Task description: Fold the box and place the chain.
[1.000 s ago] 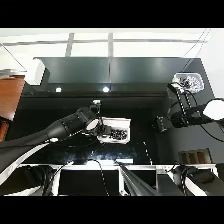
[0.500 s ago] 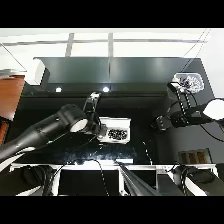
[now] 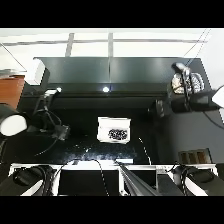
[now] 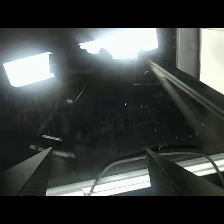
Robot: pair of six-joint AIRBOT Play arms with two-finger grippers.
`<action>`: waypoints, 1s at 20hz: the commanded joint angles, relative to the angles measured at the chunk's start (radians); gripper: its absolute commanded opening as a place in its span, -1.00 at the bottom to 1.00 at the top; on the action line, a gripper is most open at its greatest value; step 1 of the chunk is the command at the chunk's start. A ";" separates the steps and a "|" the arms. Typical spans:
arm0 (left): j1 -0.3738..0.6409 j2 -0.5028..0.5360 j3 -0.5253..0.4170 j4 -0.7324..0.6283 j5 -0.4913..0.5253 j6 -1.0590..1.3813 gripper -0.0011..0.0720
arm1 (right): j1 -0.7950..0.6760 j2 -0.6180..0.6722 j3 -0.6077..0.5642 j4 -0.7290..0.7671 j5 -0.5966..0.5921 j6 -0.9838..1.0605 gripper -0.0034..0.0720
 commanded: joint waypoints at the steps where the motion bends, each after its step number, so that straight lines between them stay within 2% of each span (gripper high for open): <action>1: 0.210 0.056 -0.060 -0.121 0.028 0.138 0.97 | 0.000 -0.127 0.198 0.019 -0.034 0.000 0.98; 3: 0.272 0.035 -0.076 -0.139 0.050 0.172 0.97 | 0.016 -0.241 0.317 0.025 -0.030 0.000 0.98; 5: 0.292 0.016 -0.075 -0.137 0.058 0.212 0.97 | 0.066 -0.354 0.404 0.019 -0.035 -0.029 0.98; 9: 0.303 0.009 -0.075 -0.124 0.128 0.223 0.96 | 0.208 -0.517 0.425 -0.087 0.017 -0.093 0.97; 14: 0.303 -0.020 -0.076 -0.169 0.127 0.264 0.95 | 0.322 -0.522 0.424 -0.027 0.106 -0.167 0.97; 18: 0.302 -0.029 -0.075 -0.192 0.210 0.286 0.95 | 0.406 -0.525 0.421 -0.052 0.126 -0.315 0.95; 20: 0.302 -0.029 -0.076 -0.191 0.233 0.301 0.95 | 0.407 -0.525 0.421 -0.043 0.134 -0.316 0.95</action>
